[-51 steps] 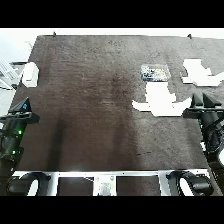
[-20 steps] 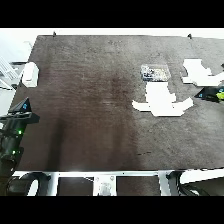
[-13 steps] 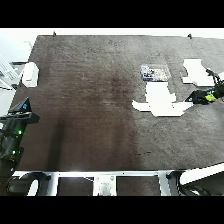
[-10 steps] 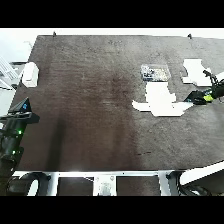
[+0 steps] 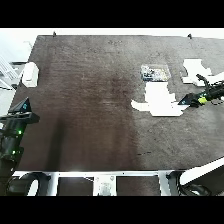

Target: Fold the box and place the chain.

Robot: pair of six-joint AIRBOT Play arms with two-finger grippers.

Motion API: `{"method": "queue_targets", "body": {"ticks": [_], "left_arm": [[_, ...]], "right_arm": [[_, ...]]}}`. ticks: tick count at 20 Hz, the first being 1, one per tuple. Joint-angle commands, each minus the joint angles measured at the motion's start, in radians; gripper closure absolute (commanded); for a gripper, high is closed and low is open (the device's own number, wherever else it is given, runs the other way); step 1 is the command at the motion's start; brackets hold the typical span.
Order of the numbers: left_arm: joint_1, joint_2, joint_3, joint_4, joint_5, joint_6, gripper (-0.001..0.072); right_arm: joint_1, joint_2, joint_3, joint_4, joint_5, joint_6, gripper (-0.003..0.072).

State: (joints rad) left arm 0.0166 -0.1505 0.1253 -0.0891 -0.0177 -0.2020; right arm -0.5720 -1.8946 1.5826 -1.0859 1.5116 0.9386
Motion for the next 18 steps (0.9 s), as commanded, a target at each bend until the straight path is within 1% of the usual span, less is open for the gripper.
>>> {"method": "queue_targets", "body": {"ticks": [1,2,3,4,5,7,9,12,13,15,16,18], "left_arm": [[0.001,0.001,0.0,0.0,0.0,0.0,0.0687],[0.001,0.001,0.0,0.0,0.0,0.0,0.0688],[0.001,0.001,0.0,0.0,0.0,0.0,0.0688],[0.001,0.001,0.0,0.0,0.0,0.0,0.0688],[0.001,0.001,0.0,0.0,0.0,0.0,0.0688],[0.001,0.0,0.0,0.0,0.0,0.0,0.0687],[0.001,0.001,0.0,0.0,0.0,0.0,0.0687],[0.001,0.001,0.0,0.0,0.0,0.0,0.0687],[0.001,0.001,0.0,0.0,0.0,0.0,0.0687],[0.001,0.001,0.0,0.0,0.0,0.0,0.0687],[0.001,0.001,0.0,0.0,0.0,0.0,0.0687],[0.001,0.001,0.0,0.0,0.0,0.0,0.0687]], "right_arm": [[-0.001,-0.034,0.0,0.053,0.046,-0.033,0.0292],[-0.003,-0.036,0.0,0.072,0.046,-0.049,0.0368],[-0.008,-0.034,0.001,0.096,0.047,-0.061,0.051],[-0.018,-0.031,0.001,0.134,0.059,-0.061,0.0636],[-0.027,-0.029,0.001,0.18,0.088,-0.06,0.0672],[-0.046,-0.01,-0.019,0.25,0.155,-0.057,0.0674],[-0.046,0.053,-0.098,0.271,0.146,-0.057,0.0674],[-0.017,0.159,-0.266,0.413,0.07,-0.058,0.0675],[0.003,0.178,-0.304,0.443,0.058,-0.057,0.0675],[0.068,0.2,-0.37,0.496,0.013,-0.052,0.0674],[0.113,0.206,-0.404,0.526,-0.031,-0.053,0.0675],[0.217,0.206,-0.434,0.566,-0.138,-0.053,0.0675]]}}
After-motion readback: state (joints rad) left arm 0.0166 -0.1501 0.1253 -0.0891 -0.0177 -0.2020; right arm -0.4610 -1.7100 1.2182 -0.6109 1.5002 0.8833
